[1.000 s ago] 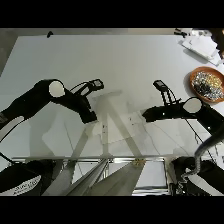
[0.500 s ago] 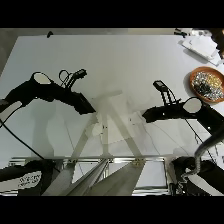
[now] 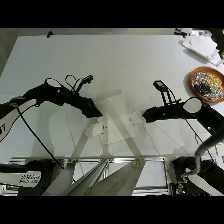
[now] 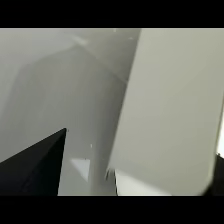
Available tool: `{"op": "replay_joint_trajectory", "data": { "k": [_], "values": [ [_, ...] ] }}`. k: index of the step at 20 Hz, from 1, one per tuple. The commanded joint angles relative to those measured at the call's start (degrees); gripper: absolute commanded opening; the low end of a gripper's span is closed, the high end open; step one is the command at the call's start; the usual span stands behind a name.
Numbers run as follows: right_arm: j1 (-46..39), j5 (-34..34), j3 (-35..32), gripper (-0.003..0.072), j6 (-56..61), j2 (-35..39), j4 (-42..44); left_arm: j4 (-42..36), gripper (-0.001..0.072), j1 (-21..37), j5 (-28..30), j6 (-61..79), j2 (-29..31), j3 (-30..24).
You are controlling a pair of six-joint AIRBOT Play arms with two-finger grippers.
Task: Fold the box and place the chain.
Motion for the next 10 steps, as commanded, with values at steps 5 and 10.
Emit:
{"op": "replay_joint_trajectory", "data": {
  "k": [5, 10],
  "values": [
    [0.1, 0.0, 0.0, 0.0008, 0.0, 0.0, 0.1, -1.4, 0.045, -5.5, 3.5, 5.0, -0.7, 0.0],
    [0.1, 0.2, 0.0, 0.0008, 0.0, 0.1, 0.1, -0.8, 0.0009, -6.8, 5.1, 11.1, -0.7, 0.0]
  ]
}}
